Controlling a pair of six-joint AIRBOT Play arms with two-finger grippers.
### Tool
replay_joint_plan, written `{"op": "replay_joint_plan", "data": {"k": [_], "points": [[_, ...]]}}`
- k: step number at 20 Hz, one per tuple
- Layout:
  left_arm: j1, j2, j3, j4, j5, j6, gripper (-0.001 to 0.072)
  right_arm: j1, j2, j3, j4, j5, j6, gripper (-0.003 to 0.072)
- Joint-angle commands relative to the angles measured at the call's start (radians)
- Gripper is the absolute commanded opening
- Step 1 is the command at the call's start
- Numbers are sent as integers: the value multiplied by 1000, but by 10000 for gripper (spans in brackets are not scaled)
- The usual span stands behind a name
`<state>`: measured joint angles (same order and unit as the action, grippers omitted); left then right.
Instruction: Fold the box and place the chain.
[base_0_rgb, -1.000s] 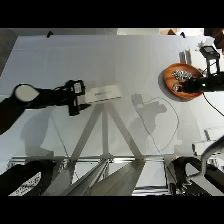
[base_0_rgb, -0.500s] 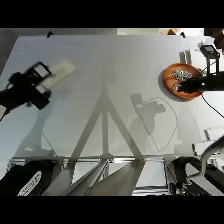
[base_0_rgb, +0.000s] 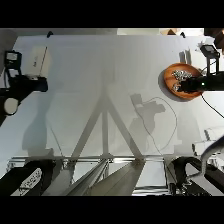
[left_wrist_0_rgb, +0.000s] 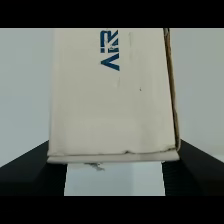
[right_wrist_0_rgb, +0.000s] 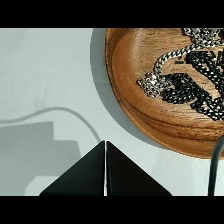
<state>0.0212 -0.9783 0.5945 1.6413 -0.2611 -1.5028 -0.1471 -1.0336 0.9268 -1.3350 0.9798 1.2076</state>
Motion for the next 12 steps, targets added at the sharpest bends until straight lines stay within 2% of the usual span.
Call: {"op": "replay_joint_plan", "data": {"k": [1, 3, 6, 7, 8, 9, 10, 12], "points": [[11, -192, -14, -10, 108, -49, 6, -1, 1, 1, 0, 0, 0, 8], [11, -285, -14, -10, 108, -49, 13, -1, 1, 1, 0, 0, 0, 8], [11, -365, -14, -10, 107, -42, 20, -1, 1, 1, 0, 0, 0, 8], [11, -372, -14, -10, 107, -41, 100, -1, 1, 1, 0, 0, 0, 8], [11, -371, -14, -10, 106, -42, 308, -1, 1, 1, 0, 0, 0, 8], [11, -371, -13, -10, 111, -42, 470, -1, 1, 1, 0, 0, 0, 8], [11, -371, -13, -10, 112, -42, 534, -1, 1, 1, 0, 0, 0, 8], [11, -371, -13, -10, 106, -42, 532, -1, 1, 1, 0, 0, 0, 8]]}}
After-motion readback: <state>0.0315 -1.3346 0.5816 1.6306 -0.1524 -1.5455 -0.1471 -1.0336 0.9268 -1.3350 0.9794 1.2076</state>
